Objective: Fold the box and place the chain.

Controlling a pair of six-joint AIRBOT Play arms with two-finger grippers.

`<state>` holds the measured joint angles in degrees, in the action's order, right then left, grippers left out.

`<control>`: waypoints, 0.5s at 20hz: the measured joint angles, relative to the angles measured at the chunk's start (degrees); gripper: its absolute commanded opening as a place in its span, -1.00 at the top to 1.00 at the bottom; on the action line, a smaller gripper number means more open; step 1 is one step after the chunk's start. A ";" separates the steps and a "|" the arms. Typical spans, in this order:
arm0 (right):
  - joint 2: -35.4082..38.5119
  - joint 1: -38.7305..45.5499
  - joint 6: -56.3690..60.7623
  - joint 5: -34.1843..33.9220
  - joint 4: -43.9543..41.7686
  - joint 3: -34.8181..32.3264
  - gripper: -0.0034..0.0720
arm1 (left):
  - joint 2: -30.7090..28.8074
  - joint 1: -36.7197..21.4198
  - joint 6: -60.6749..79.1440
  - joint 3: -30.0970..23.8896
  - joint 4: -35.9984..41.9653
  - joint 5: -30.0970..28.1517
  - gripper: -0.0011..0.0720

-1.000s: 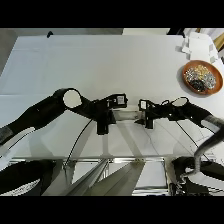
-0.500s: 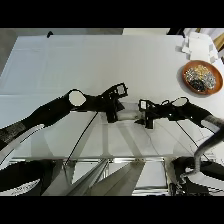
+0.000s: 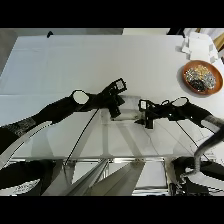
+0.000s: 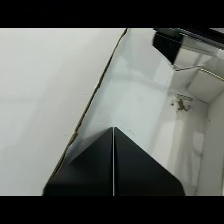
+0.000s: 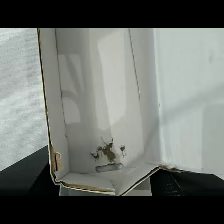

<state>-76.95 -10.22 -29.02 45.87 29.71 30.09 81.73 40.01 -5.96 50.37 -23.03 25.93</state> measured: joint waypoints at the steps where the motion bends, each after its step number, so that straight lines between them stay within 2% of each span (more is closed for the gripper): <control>1: 0.00 0.00 0.00 0.00 0.00 0.00 -0.13 | 0.13 0.00 0.07 0.00 0.52 -0.94 0.97; 10: 0.00 0.00 0.00 0.00 0.00 0.00 -0.13 | 3.65 0.00 0.39 0.00 2.86 -1.75 0.96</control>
<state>-76.95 -10.22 -29.02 45.87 29.71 30.09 85.38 40.01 -5.56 50.37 -20.16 24.18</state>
